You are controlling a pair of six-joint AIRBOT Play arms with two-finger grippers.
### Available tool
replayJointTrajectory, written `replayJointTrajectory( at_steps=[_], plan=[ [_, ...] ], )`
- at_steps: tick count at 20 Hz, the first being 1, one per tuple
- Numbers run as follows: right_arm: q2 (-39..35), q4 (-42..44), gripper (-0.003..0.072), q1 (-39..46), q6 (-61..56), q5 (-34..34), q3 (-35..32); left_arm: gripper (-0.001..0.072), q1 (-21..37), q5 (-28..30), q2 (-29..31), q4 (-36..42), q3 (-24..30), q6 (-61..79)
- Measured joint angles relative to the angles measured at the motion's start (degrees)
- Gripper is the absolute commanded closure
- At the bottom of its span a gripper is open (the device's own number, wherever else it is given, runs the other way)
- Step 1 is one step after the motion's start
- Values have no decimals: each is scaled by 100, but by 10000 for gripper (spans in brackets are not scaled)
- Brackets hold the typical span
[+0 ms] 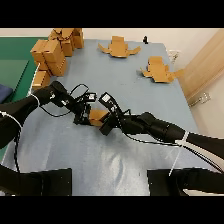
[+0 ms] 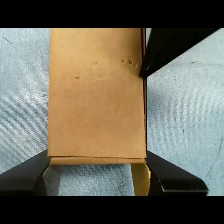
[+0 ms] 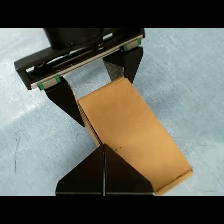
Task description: Fold the box.
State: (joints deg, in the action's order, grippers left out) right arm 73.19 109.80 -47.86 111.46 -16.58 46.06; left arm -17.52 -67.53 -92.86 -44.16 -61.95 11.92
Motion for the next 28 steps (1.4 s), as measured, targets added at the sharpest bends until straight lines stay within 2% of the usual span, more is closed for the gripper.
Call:
replayJointTrajectory(
  at_steps=[7,10,13,16,21,28],
  plan=[
    [-1003,-651,682,420,-179,15,162,696,7,63,59,31,-72,-74],
    [-1456,-1102,682,850,-511,-350,177,699,42,68,192,68,-201,-409],
    [-1788,-1582,682,1309,-868,-815,179,703,258,247,378,92,-361,-1399],
    [-1950,-1814,682,1622,-1023,-1097,179,705,752,868,619,85,-426,-2671],
    [-1996,-2031,681,1823,-1128,-1246,181,704,1657,2476,778,-271,-459,-4940],
    [-1825,-2098,681,1869,-1213,-1296,173,704,1912,3587,284,-1530,-466,-6898]
  ],
)
